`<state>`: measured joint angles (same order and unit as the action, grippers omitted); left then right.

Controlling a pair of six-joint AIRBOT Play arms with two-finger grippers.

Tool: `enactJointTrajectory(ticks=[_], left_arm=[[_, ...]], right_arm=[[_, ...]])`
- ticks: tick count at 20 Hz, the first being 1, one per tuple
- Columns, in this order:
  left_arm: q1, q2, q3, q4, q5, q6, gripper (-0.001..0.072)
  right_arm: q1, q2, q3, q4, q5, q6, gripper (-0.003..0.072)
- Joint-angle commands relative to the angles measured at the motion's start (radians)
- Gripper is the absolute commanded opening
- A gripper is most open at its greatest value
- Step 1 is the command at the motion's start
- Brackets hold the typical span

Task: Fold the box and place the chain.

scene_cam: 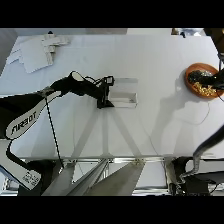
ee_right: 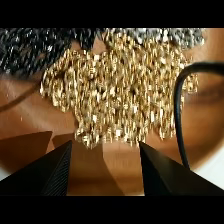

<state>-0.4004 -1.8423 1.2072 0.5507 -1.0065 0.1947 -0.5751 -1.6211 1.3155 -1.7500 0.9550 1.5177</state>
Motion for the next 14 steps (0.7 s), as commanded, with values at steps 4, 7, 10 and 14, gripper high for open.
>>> enactJointTrajectory(ticks=[4,7,10,14], left_arm=[[0.0,0.0,0.0,0.0,0.0,0.0,0.0277],[0.0,0.0,0.0,0.0,0.0,0.0,0.0277],[0.0,0.0,0.0,0.0,0.0,0.0,0.0277],[0.0,0.0,0.0,0.0,0.0,0.0,0.0277]], right_arm=[[-0.023,-0.186,0.169,0.039,-0.028,-0.004,0.0465],[-0.045,-0.215,0.17,0.088,-0.02,-0.004,0.0457],[-0.046,-0.224,0.17,0.08,0.024,-0.019,0.0314],[-0.045,-0.219,0.172,0.079,0.114,-0.036,0.0015]])
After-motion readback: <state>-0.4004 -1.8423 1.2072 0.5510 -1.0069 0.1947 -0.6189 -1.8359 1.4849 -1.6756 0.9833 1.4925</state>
